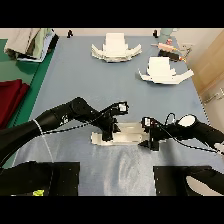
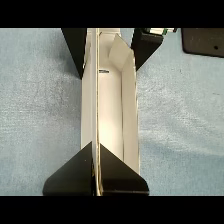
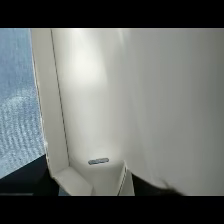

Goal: Fold the box.

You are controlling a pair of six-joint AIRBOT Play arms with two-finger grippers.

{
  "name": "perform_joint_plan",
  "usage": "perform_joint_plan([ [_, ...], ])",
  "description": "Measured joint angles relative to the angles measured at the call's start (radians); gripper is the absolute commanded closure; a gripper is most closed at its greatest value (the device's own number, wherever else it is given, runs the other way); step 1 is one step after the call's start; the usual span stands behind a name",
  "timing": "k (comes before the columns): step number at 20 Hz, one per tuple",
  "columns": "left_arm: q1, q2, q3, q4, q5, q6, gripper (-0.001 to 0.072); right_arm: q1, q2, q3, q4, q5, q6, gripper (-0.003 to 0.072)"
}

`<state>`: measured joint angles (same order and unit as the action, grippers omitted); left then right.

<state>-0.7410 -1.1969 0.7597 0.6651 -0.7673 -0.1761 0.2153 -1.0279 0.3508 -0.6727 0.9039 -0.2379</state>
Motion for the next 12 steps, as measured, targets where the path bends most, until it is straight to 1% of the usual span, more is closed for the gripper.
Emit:
perform_joint_plan([
  [5, 0.0, 0.0, 0.0, 0.0, 0.0, 0.0, 0.0694, 0.001, 0.0, 0.0, -0.013, -0.007, 0.038, 0.015],
  [12, 0.0, 0.0, 0.0, 0.0, 0.0, 0.0, 0.0695, 0.001, 0.0, 0.0, -0.015, -0.016, 0.037, 0.015],
])
